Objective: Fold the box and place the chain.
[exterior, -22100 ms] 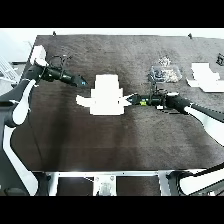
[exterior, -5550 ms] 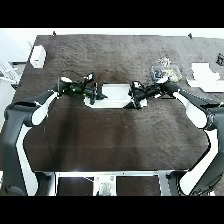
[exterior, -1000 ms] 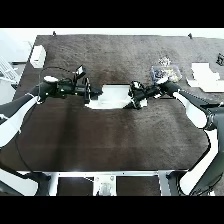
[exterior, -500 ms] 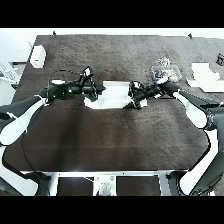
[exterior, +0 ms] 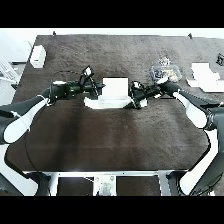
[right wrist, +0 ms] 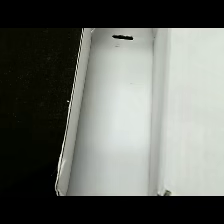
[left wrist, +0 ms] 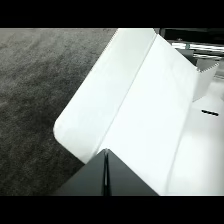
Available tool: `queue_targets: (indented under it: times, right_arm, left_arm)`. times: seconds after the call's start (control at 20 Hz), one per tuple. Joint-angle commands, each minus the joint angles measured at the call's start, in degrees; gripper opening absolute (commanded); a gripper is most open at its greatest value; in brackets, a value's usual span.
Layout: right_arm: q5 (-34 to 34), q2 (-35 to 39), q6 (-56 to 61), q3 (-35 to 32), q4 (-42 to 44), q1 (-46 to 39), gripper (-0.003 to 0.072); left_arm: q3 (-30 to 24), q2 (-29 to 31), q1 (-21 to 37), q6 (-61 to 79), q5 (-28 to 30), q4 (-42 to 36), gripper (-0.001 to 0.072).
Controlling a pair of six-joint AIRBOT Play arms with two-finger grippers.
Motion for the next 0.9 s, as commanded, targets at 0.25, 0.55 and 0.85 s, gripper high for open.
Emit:
queue_targets:
  times: [0.25,0.55,0.85]
  right_arm:
    - [0.0,0.0,0.0,0.0,0.0,0.0,0.0590]
    - [0.0,0.0,0.0,0.0,0.0,0.0,0.0591]
    - [0.0,0.0,0.0,0.0,0.0,0.0,0.0591]
  left_arm:
    - [2.1,-2.6,-0.2,-0.6,0.5,0.7,0.0019]
    - [2.1,-3.2,-3.0,-1.0,4.2,5.8,0.0019]
    - [2.8,-3.0,-3.0,-1.0,3.3,5.8,0.0021]
